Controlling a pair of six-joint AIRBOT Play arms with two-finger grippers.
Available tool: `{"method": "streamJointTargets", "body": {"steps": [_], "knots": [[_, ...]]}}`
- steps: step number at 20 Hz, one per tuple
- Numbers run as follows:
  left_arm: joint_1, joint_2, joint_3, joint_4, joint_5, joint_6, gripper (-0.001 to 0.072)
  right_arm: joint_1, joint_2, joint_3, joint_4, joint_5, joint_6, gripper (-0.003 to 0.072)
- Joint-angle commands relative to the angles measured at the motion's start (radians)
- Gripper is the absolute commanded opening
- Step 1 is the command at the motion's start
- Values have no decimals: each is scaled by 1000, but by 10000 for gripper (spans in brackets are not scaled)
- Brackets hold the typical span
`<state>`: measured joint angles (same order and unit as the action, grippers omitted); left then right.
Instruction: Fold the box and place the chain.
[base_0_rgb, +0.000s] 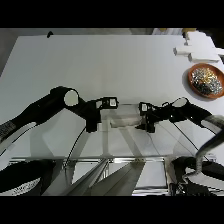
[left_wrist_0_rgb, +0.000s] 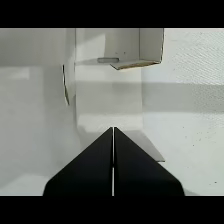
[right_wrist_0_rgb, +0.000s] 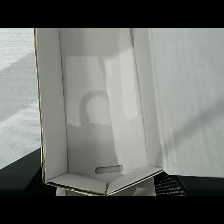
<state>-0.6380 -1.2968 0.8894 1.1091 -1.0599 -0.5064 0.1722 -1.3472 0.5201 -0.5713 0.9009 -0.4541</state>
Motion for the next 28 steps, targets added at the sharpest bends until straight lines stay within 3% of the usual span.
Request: {"method": "streamJointTargets", "body": {"steps": [1, 5, 7, 8, 13, 25, 28], "knots": [[1, -5, -18, -33, 26, 142, 54, -1, 1, 0, 0, 0, 0, 337], [3, -5, -132, -73, 160, 286, 342, -1, 1, 0, 0, 0, 0, 337], [8, -5, -189, -132, 272, 283, 359, -1, 1, 0, 0, 0, 0, 337], [13, -5, -199, -162, 296, 282, 403, -1, 1, 0, 0, 0, 0, 337], [51, 13, -200, -205, 369, 280, 411, -1, 1, 0, 0, 0, 0, 337], [17, 14, -200, -290, 353, 461, 407, -1, 1, 0, 0, 0, 0, 337], [8, 14, -200, -289, 323, 462, 329, -1, 1, 0, 0, 0, 0, 337]]}}
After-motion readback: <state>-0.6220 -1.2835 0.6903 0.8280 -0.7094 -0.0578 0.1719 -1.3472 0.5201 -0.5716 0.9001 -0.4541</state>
